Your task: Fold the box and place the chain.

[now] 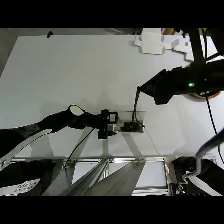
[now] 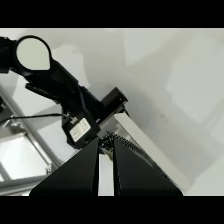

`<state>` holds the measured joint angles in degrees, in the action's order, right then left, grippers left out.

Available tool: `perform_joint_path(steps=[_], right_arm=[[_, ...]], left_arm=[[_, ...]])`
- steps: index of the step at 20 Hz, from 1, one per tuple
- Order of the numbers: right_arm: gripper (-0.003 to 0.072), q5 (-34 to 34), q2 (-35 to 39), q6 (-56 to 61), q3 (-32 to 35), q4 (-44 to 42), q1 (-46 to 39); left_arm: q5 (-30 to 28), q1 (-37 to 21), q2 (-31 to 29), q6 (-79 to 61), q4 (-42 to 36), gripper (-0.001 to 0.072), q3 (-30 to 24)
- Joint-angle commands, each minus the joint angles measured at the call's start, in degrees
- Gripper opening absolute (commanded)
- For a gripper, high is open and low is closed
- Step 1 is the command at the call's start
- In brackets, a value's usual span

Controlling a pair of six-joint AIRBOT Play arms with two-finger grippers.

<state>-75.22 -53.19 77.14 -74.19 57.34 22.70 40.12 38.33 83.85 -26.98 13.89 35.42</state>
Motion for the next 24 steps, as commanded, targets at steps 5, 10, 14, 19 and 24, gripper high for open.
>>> perform_joint_path(steps=[5, 10, 14, 19, 24], right_arm=[[0.0016, -1.3, 0.0, 0.0, -4.6, -5.5, -0.4], [0.0016, -4.1, 0.0, 0.0, -5.7, -5.4, -0.4], [0.0016, -10.1, -0.7, 0.0, -5.6, -0.5, -0.4], [0.0016, -12.9, -4.2, -1.5, 0.2, 3.9, 3.0], [0.0016, -7.2, -9.2, -4.1, 9.1, 8.1, 10.9]], left_arm=[[0.0, 0.0, -0.1, 0.0, 0.0, 0.0342, 0.0], [0.0, 0.0, -0.1, 0.0, 0.0, 0.0342, 0.0], [0.0, 0.0, -0.1, 0.0, 0.0, 0.0342, 0.0], [0.0, 0.0, -0.1, 0.0, 0.0, 0.0342, 0.0], [0.0, 0.0, -0.1, 0.0, 0.0, 0.0342, 0.0]])
